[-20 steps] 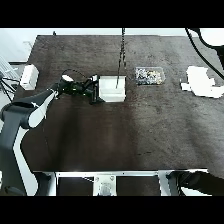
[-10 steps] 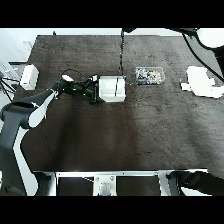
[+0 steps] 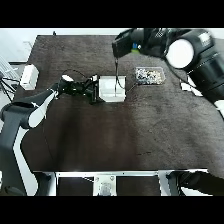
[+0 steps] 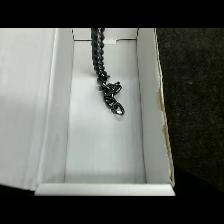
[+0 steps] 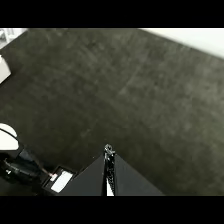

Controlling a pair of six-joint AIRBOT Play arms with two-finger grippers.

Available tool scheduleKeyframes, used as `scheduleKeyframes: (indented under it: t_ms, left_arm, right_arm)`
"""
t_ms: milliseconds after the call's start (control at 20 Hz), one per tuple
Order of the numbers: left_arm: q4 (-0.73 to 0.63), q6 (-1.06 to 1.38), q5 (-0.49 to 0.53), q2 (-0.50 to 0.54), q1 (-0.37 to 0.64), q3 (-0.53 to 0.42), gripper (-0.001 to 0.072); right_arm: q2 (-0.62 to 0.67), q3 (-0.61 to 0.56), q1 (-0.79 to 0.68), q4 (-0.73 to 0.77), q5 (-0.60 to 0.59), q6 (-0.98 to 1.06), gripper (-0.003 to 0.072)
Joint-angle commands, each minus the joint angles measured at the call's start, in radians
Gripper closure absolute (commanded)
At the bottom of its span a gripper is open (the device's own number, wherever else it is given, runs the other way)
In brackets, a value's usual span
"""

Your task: Fold the box and place the chain.

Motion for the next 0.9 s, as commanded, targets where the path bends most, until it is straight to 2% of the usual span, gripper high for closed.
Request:
scheduleKeyframes:
  t_ms: [0,200,400,450,500,550,700,850]
  left_arm:
    - [0.000,0.000,0.000,0.000,0.000,0.000,0.0253]
    - [0.000,0.000,0.000,0.000,0.000,0.000,0.0253]
    - [0.000,0.000,0.000,0.000,0.000,0.000,0.0253]
    - [0.000,0.000,0.000,0.000,0.000,0.000,0.0253]
    - [0.000,0.000,0.000,0.000,0.000,0.000,0.0253]
    - [0.000,0.000,0.000,0.000,0.000,0.000,0.0253]
    - [0.000,0.000,0.000,0.000,0.000,0.000,0.0253]
    - [0.000,0.000,0.000,0.000,0.000,0.000,0.0253]
  right_arm:
    - [-0.009,-0.171,0.000,0.065,-0.164,0.057,0.0673]
    - [-0.127,-0.376,-0.011,0.065,-0.426,0.073,0.0673]
    - [-0.327,-0.402,-0.039,0.077,-0.468,0.121,0.0671]
    - [-0.343,-0.401,-0.043,0.090,-0.468,0.134,0.0648]
    - [-0.343,-0.401,-0.045,0.092,-0.468,0.141,0.0468]
    - [-0.334,-0.397,-0.045,0.091,-0.467,0.137,0.0326]
    - [-0.260,-0.395,-0.052,0.083,-0.455,0.131,0.0311]
    - [-0.145,-0.396,-0.111,0.021,-0.332,0.131,0.0311]
